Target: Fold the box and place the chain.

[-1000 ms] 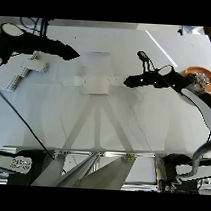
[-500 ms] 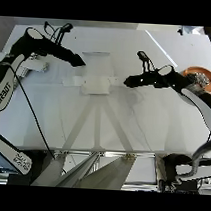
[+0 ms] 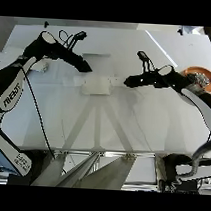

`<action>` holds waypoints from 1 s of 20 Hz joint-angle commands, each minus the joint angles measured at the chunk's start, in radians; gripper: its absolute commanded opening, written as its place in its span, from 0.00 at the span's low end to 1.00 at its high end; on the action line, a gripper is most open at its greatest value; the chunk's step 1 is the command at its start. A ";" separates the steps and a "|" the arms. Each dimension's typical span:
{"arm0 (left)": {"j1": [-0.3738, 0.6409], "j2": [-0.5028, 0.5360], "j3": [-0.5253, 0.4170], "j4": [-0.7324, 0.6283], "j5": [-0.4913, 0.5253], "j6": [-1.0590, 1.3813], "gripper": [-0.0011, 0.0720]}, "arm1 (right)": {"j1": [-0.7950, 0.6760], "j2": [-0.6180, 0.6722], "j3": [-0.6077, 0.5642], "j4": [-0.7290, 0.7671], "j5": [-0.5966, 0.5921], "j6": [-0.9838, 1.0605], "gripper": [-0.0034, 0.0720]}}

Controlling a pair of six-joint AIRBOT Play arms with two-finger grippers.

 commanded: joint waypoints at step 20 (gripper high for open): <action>-0.010 0.000 0.000 -0.007 0.000 0.099 0.03 | 0.001 0.000 0.000 0.002 0.000 0.000 0.06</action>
